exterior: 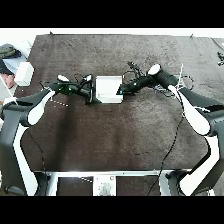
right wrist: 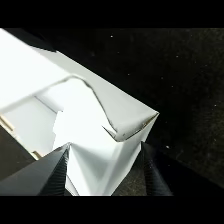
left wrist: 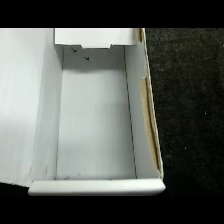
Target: Fold the box and place the chain.
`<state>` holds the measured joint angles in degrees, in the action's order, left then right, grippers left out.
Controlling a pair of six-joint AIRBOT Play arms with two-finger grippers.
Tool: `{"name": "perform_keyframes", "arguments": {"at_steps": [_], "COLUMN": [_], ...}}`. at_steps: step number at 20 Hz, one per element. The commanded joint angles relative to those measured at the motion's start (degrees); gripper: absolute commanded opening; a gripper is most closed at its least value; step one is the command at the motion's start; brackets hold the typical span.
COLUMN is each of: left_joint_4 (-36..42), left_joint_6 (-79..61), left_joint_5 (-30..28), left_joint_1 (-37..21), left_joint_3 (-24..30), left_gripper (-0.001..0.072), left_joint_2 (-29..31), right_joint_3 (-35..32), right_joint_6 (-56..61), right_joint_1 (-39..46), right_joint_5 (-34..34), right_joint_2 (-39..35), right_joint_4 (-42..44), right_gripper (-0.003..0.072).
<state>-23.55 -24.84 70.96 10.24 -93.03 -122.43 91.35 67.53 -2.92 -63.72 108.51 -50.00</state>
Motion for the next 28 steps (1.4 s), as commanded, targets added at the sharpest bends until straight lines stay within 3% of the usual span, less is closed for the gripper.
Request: {"name": "perform_keyframes", "arguments": {"at_steps": [1, 8, 9, 10, 28], "left_joint_4": [0.0, 0.0, 0.0, 0.0, 0.0], "left_joint_6": [0.0, 0.0, 0.0, 0.0, 0.0], "left_joint_5": [0.0, 0.0, 0.0, 0.0, 0.2], "left_joint_1": [0.0, 0.0, 0.0, 0.0, 0.0], "left_joint_3": [0.0, 0.0, 0.0, 0.0, 0.0], "left_gripper": [0.0404, 0.0404, 0.0404, 0.0404, 0.0404], "left_joint_2": [0.0, 0.0, 0.0, 0.0, 0.0], "right_joint_3": [3.0, 8.8, 9.4, 9.7, 9.8], "right_joint_6": [6.8, 17.0, 17.9, 19.1, 28.8], "right_joint_1": [-3.0, -8.2, -8.6, -8.8, -12.0], "right_joint_5": [-0.5, -3.3, -3.6, -3.6, -3.4], "right_joint_2": [0.0, 0.0, 0.0, 0.0, 1.4], "right_joint_4": [-10.6, -24.7, -25.3, -25.5, -32.3], "right_gripper": [0.0482, 0.0479, 0.0373, 0.0317, 0.0318]}}
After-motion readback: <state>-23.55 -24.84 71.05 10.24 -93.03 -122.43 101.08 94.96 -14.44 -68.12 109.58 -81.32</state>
